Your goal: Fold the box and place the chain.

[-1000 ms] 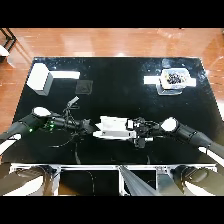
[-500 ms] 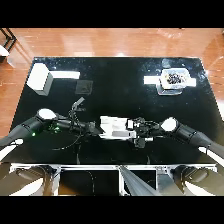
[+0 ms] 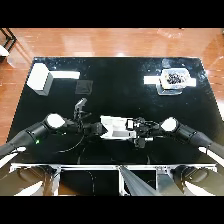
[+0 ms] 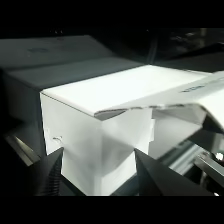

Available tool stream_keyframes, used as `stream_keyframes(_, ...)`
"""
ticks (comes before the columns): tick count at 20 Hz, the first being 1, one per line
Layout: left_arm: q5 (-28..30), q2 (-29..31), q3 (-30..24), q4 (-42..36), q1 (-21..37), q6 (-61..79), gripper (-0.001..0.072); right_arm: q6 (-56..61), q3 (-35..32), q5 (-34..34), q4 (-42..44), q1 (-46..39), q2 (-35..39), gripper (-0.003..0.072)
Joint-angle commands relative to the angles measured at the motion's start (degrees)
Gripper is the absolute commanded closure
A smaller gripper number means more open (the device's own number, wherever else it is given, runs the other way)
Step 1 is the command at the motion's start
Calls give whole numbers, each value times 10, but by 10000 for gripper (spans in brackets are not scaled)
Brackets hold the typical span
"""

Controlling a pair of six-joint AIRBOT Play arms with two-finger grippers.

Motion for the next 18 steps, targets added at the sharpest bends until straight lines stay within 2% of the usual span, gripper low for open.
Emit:
stream_keyframes(1,45,1,16,83,-36,-94,152,0,0,0,0,0,0,378)
stream_keyframes(6,43,0,47,217,-58,-230,153,0,0,0,0,0,0,378)
stream_keyframes(11,42,-11,80,400,-123,-399,152,0,0,0,0,0,0,378)
stream_keyframes(18,22,-37,97,454,-164,-466,153,0,0,0,0,0,0,378)
